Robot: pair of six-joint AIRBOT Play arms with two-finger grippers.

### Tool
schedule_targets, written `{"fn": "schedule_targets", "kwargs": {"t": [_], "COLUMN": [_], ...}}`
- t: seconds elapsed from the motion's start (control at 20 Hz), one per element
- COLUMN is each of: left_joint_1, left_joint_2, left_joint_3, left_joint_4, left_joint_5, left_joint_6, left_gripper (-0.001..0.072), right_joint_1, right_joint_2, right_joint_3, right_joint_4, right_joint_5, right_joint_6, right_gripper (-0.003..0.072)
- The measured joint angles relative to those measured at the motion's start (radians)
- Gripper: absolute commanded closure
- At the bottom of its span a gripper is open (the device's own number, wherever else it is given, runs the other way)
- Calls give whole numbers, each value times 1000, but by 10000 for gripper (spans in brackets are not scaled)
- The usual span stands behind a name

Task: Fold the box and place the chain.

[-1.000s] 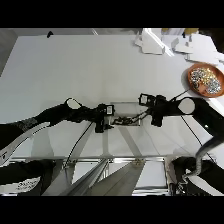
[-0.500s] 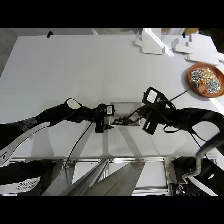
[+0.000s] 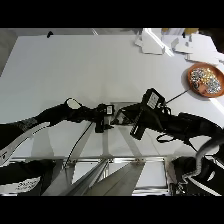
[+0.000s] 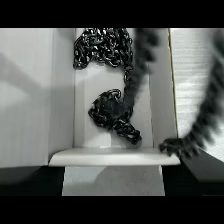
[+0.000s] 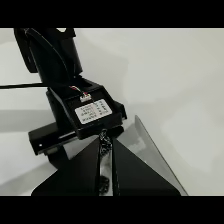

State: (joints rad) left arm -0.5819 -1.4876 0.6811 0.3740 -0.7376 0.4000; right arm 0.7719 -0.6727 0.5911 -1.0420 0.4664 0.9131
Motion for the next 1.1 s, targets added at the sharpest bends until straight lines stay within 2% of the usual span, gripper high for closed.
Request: {"fn": "schedule_targets", "kwargs": {"t": [0.3, 0.35, 0.4, 0.45, 0.55, 0.65, 0.8, 0.9, 0.95, 1.1], "left_joint_1": [0, 0, 0, 0, 0, 0, 0, 0, 0, 0], "left_joint_2": [0, 0, 0, 0, 0, 0, 0, 0, 0, 0], "left_joint_3": [0, 0, 0, 0, 0, 0, 0, 0, 0, 0], "left_joint_4": [0, 0, 0, 0, 0, 0, 0, 0, 0, 0], "left_joint_5": [0, 0, 0, 0, 0, 0, 0, 0, 0, 0], "left_joint_6": [0, 0, 0, 0, 0, 0, 0, 0, 0, 0], "left_gripper": [501, 501, 501, 501, 501, 501, 501, 501, 501, 501], "right_joint_1": [6, 0, -13, -29, -76, -133, -233, -304, -337, -425], "right_joint_2": [-111, -126, -139, -148, -158, -162, -161, -161, -161, -167], "right_joint_3": [0, 0, 0, 3, 20, 55, 109, 129, 134, 143], "right_joint_4": [-5, -5, -6, -6, -8, -8, -15, -36, -58, -156], "right_joint_5": [35, 35, 32, 29, 48, 109, 220, 281, 303, 349], "right_joint_6": [4, 8, 21, 35, 65, 84, 98, 105, 106, 157], "right_gripper": [666, 626, 528, 472, 454, 470, 579, 614, 669, 668]}}
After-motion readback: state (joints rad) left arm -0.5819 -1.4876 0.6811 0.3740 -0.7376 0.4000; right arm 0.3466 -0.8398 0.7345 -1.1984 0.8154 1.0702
